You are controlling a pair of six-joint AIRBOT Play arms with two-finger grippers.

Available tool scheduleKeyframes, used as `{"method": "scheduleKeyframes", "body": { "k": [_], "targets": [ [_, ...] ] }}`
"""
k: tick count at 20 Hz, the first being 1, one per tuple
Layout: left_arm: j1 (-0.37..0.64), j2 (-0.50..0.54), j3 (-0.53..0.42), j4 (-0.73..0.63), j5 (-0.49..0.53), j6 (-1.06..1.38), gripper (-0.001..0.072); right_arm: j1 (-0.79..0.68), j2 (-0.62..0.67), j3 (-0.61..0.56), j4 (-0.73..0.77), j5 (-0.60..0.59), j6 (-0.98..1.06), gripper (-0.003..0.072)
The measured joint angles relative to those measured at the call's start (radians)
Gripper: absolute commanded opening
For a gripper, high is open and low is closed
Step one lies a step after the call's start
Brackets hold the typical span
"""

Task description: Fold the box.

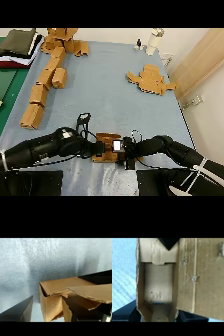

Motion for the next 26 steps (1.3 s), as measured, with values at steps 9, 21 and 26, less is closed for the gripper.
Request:
{"method": "scheduleKeyframes", "body": {
  "k": [9,21,26],
  "targets": [
    [-0.102,-0.172,0.146,0.106,-0.158,-0.164,0.0452,0.000,0.000,0.000,0.000,0.000,0.000,0.0494],
    [-0.109,-0.282,0.201,0.153,-0.212,-0.254,0.0013,0.000,0.000,0.000,0.000,0.000,0.000,0.0494],
    [-0.111,-0.285,0.201,0.157,-0.216,-0.238,0.0013,0.000,0.000,0.000,-0.001,0.000,0.000,0.0494]
  ]
}}
